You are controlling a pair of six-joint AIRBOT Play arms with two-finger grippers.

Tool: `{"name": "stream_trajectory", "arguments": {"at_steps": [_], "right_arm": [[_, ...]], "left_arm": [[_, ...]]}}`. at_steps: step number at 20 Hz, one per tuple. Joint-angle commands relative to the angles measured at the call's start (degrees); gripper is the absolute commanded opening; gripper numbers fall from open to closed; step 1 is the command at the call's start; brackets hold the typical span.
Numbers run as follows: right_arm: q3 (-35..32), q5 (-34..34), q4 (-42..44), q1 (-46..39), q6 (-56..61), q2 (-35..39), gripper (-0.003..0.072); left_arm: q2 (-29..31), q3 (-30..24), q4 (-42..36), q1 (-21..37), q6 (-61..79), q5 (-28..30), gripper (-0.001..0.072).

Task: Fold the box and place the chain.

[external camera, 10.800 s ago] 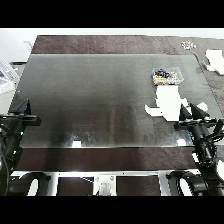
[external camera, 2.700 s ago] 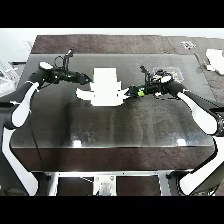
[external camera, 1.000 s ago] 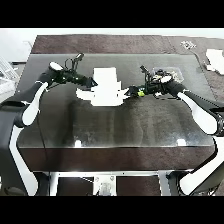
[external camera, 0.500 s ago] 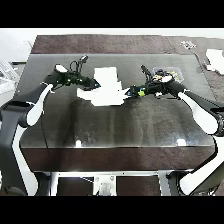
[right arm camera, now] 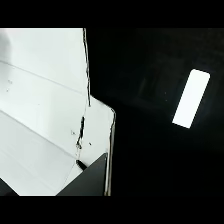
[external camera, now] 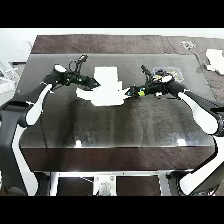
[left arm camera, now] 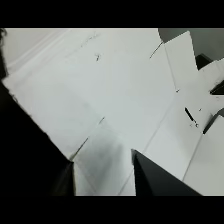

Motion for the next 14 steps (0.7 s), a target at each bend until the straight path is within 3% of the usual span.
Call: {"name": "stream_trajectory", "arguments": {"at_steps": [1,5,14], "right_arm": [[0.0,0.0,0.0,0.0,-0.2,0.0,0.0005],[0.0,0.0,0.0,0.0,-0.2,0.0,0.0005],[0.0,0.0,-0.1,0.0,-0.3,0.0,0.0005]], "left_arm": [[0.0,0.1,-0.9,0.3,1.6,-1.4,0.0354],[-1.1,0.0,-5.1,0.3,3.6,-4.5,0.0348],[-1.5,0.1,-8.2,1.7,5.5,-4.5,0.0348]]}}
